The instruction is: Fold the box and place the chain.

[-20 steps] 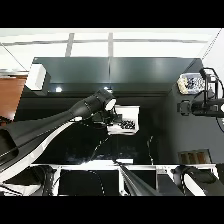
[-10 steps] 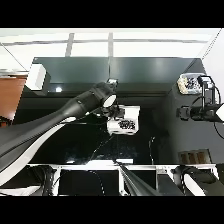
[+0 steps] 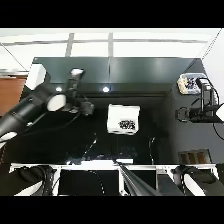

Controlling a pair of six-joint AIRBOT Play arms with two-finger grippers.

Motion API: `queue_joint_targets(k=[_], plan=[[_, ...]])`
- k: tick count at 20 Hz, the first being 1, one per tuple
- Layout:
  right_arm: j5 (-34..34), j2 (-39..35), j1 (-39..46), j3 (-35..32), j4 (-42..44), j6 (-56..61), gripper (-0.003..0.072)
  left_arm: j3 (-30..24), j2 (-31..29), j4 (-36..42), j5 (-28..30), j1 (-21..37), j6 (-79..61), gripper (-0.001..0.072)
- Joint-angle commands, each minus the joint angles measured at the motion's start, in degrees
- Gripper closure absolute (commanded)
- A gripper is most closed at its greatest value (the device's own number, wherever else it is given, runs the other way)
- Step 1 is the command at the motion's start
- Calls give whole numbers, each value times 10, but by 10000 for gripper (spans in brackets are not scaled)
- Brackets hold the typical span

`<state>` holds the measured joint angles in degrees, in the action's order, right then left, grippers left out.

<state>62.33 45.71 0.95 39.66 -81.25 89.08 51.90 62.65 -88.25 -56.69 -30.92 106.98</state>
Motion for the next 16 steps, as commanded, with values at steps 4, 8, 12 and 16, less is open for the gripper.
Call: queue_joint_targets(k=[4, 8, 12, 16], plan=[[5, 0, 0, 0, 33, 8, 381, -168, -56, 391, 160, 74, -670, 173], [5, 0, 0, 0, 49, 26, 381, -169, -22, 392, 178, 9, -950, -3], [7, 0, 0, 0, 50, 33, 381, -139, 59, 395, 120, 1, -1086, -3], [7, 0, 0, 0, 63, 33, 381, -97, 136, 520, 89, 52, -1141, -5]])
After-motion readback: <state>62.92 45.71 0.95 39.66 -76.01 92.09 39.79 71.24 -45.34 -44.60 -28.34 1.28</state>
